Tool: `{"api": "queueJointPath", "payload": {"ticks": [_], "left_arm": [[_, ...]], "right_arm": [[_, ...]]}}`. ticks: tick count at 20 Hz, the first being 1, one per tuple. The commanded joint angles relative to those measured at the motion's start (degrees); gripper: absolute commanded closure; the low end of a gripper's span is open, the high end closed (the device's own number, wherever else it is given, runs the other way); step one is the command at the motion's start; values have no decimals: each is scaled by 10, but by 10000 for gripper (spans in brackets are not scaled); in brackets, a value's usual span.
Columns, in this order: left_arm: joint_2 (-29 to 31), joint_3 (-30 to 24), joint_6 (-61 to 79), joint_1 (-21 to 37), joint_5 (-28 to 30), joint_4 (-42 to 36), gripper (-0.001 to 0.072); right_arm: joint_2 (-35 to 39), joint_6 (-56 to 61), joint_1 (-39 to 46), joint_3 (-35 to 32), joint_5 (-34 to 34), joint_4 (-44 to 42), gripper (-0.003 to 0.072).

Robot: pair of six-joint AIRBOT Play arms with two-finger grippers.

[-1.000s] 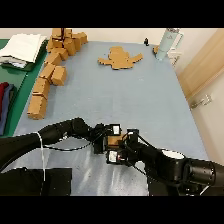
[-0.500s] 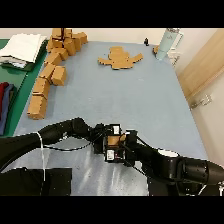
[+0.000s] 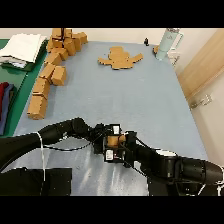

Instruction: Fold the box.

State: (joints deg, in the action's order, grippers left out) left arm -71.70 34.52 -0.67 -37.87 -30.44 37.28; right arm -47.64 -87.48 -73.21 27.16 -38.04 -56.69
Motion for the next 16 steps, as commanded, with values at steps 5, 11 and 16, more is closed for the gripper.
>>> {"api": "queueJointPath", "payload": {"ticks": [5, 11, 16], "left_arm": [[0, 0, 0, 0, 0, 0, 197], [0, 0, 0, 0, 0, 0, 196], [0, 0, 0, 0, 0, 0, 196]], "right_arm": [[80, 89, 0, 14, -205, 52, 679], [126, 337, 102, 17, -350, -2, 679], [91, 430, 280, 69, -323, -118, 679]]}}
